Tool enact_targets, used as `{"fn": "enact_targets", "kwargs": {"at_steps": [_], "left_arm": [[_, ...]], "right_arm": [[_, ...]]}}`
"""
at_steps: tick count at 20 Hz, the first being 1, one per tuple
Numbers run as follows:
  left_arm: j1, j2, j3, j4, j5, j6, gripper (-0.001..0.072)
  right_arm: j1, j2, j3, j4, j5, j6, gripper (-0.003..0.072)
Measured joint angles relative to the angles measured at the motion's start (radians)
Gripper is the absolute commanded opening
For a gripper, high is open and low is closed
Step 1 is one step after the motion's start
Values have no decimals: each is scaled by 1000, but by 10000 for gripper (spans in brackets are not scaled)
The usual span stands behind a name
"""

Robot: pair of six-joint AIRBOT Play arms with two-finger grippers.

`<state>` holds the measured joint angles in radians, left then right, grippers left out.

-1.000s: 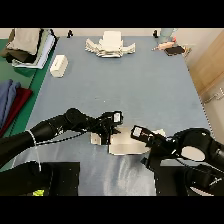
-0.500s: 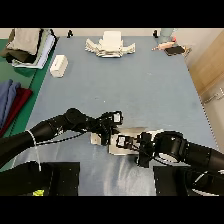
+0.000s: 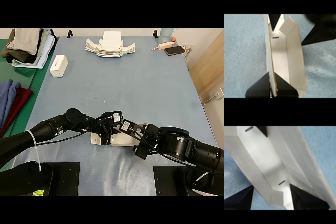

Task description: Fold the box.

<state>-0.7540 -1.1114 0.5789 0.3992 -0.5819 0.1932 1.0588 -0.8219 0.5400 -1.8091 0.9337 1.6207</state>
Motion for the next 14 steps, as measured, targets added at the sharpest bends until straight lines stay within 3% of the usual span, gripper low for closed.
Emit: {"fn": "enact_targets", "kwargs": {"at_steps": [1, 14], "left_arm": [[0, 0, 0, 0, -1, 0, 19], [0, 0, 0, 2, -4, 2, 19]], "right_arm": [[0, 4, 2, -6, 5, 18, 717], [-17, 11, 6, -55, 75, 100, 718]]}}
